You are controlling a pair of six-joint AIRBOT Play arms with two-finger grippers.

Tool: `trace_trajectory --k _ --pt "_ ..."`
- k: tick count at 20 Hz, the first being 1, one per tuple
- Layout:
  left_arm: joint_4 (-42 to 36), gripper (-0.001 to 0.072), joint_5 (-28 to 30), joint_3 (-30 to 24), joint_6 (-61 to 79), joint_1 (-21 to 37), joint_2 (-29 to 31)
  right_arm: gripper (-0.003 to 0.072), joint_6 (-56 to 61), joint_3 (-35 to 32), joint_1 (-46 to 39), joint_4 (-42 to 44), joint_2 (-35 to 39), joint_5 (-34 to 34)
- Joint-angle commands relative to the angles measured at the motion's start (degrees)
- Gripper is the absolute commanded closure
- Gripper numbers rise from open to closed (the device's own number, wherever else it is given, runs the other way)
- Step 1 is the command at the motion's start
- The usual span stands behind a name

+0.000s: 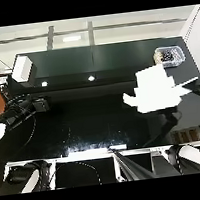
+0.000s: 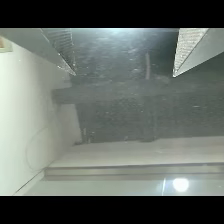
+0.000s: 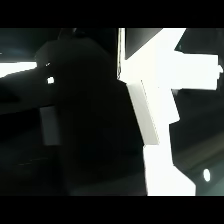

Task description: Fold the box and place the chain.

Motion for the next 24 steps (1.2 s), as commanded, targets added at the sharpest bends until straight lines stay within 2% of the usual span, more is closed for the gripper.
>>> trace_trajectory --k 1,4,7,9,14,17,20,24 --pt "-2.8 0.0003 -1.31 0.04 0.07 -0.11 0.02 0.0639 1.51 -7.69 12.04 1.16 10.82 -4.24" --pt "-2.75 0.0003 -3.45 0.04 0.17 -2.1 0.0 0.0639 0.72 -13.4 21.7 2.05 20.04 -7.23" --pt "-2.84 0.0003 -3.87 0.04 0.22 -5.81 -0.66 0.0639 0.2 -20.31 30.08 5.14 28.5 -15.02" --pt "-4.55 0.0003 -4.61 0.04 -0.11 -8.92 -2.75 0.0639 -0.37 -24.09 35.34 6.97 31.12 -19.04" --pt "-20.68 0.0003 -6.47 0.04 0.11 -14.62 -14.19 0.0639 -1.57 -30.25 48.7 9.03 31.21 -27.1" --pt "-31.47 0.0003 -10.21 0.04 8.39 -14.95 -22.45 0.0639 -0.7 -32.28 53.79 10.05 31.19 -29.83" --pt "-40.33 0.0003 -13.73 0.04 17.81 -14.91 -29.03 0.0639 -0.66 -32.52 54.71 10.03 31.15 -30.62" --pt "-45.75 0.0003 -16.11 0.04 23.87 -13.94 -34.69 0.0639 -0.68 -32.52 54.71 9.97 31.15 -30.67"
